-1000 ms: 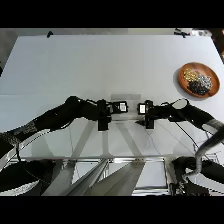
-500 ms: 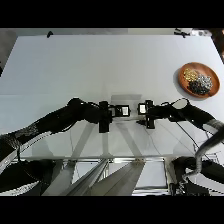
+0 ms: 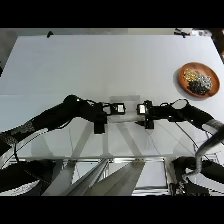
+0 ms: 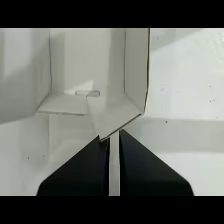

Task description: Fold the box and place the chain.

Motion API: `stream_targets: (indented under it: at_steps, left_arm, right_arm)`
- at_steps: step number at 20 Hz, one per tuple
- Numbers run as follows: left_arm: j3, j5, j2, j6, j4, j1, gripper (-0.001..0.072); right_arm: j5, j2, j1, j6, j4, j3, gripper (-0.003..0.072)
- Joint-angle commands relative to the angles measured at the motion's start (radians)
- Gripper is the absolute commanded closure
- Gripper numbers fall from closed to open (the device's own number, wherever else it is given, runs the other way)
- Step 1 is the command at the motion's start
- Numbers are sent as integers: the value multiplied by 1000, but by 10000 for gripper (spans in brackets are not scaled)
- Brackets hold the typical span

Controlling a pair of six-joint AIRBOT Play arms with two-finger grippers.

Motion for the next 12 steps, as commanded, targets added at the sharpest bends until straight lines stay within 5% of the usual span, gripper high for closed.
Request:
stream_targets:
  at_steps: [1, 5, 6, 12]
  left_arm:
    - [-1, 61, 21, 0, -23, 33, 633]
    - [-1, -8, 21, 0, -33, 42, 606]
    - [-1, -35, 21, 0, -49, 40, 543]
    - [-1, -49, 19, 4, -67, 41, 552]
  right_arm:
    - [-1, 0, -1, 0, -2, 0, 207]
    - [-1, 0, -1, 0, -2, 0, 207]
    - [-1, 0, -1, 0, -2, 0, 207]
    - [-1, 0, -1, 0, -2, 0, 207]
